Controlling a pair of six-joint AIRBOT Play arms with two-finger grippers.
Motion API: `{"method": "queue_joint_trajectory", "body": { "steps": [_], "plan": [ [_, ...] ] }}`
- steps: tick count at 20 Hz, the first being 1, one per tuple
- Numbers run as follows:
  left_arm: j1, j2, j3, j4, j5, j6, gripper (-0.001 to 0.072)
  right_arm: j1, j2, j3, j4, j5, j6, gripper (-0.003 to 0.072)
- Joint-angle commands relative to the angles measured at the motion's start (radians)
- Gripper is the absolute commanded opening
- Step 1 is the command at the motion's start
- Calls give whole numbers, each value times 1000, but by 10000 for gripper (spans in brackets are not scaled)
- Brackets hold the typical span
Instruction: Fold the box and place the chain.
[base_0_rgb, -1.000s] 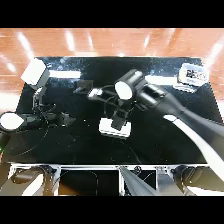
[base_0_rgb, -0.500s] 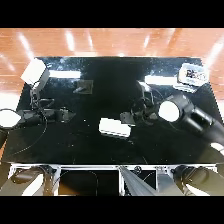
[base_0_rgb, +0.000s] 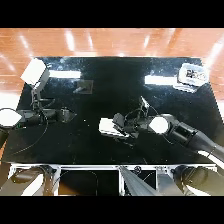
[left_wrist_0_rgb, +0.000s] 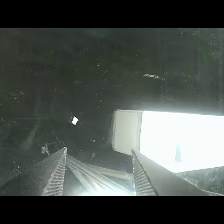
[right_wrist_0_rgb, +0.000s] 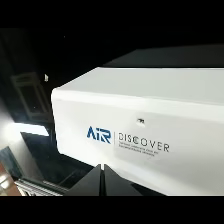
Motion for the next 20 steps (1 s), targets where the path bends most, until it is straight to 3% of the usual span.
{"method": "queue_joint_trajectory", "body": {
  "steps": [1, 20],
  "plan": [
    [0, -1, 1, -2, -13, 0, 508, 8, -24, -7, 29, -51, -16, 45],
    [0, -5, 1, -3, -12, 0, 508, 8, -90, -7, -4, -12, -94, 45]
  ]
}}
